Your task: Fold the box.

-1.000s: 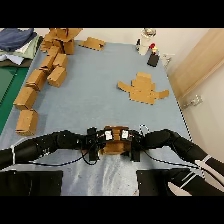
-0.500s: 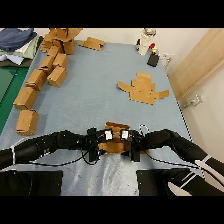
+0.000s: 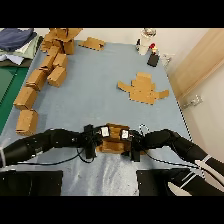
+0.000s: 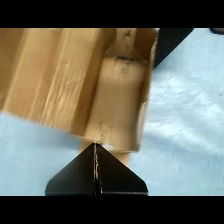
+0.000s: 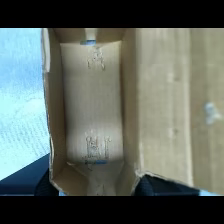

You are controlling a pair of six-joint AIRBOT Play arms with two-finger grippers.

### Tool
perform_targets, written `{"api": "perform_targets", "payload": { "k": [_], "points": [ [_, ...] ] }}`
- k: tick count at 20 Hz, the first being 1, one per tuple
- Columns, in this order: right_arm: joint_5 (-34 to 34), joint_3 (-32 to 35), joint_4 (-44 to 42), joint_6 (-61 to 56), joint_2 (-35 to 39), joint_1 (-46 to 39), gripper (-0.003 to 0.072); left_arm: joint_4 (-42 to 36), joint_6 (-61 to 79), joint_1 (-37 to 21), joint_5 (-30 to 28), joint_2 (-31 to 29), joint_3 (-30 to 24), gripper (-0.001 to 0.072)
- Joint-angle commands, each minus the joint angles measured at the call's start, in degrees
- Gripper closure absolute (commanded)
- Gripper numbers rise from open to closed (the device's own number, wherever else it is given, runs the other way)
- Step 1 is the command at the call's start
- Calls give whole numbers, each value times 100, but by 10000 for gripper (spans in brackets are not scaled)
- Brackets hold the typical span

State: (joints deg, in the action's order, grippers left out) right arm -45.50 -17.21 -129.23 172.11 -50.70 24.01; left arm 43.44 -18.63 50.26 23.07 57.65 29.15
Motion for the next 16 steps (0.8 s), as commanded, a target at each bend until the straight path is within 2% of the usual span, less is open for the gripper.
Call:
{"api": "perform_targets", "payload": {
  "k": [1, 4, 5, 6, 9, 13, 16],
  "points": [
    [0, 2, -2, -2, 4, 4, 187, 1725, -1965, -525, 1086, -686, 7, 699],
    [0, 2, -2, -2, 4, 4, 187, 3064, -5823, -1421, 1617, -1458, 4, 699],
    [-2, 2, -2, -2, 4, 4, 187, 3180, -6736, -1812, 1906, -1580, -7, 699],
    [-2, 2, -2, -2, 4, 4, 187, 3060, -6994, -2216, 2218, -1617, -70, 699],
    [0, 2, -2, -2, 4, 4, 187, 2334, -6756, -2870, 2599, -1410, -396, 699],
    [-2, 2, -2, -2, 4, 4, 187, 837, -5694, -2771, 2430, -752, -468, 700],
    [0, 2, -2, -2, 4, 4, 187, 328, -5615, -2446, 2157, -319, -468, 701]
  ]
}}
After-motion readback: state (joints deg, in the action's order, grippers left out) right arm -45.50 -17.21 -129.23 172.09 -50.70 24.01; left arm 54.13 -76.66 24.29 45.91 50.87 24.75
